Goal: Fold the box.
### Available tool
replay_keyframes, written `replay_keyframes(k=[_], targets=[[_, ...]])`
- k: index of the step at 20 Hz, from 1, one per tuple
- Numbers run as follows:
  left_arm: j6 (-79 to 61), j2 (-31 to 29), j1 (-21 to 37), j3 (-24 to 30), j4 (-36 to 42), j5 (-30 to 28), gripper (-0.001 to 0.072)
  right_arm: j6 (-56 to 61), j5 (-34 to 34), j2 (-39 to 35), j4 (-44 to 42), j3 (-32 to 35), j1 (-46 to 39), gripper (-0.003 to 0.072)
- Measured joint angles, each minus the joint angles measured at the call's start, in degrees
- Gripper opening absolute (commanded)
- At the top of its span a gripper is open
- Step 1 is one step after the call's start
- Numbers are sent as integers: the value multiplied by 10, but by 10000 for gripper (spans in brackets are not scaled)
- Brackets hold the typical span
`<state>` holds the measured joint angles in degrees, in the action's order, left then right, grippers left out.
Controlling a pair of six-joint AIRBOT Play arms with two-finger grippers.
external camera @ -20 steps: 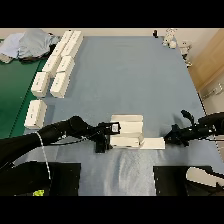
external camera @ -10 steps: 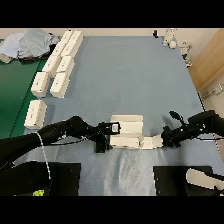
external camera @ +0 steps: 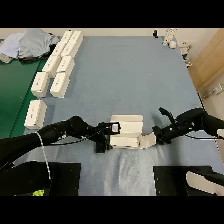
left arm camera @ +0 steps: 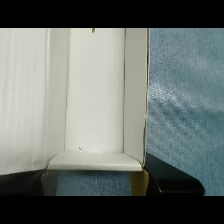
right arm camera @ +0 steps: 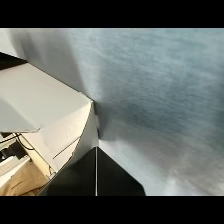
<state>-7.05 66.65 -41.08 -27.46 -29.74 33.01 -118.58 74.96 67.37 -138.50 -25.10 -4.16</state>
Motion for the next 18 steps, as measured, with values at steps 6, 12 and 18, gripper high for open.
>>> replay_keyframes(k=[6, 12, 18], targets=[[0, 0, 0, 0, 0, 0, 419, 36, -6, -83, -4, -5, 12, 421], [0, 0, 0, 0, 0, 0, 420, 61, 15, -110, -4, -22, 23, 465], [0, 0, 0, 0, 0, 0, 420, 136, -51, -114, 40, -26, 146, 464]])
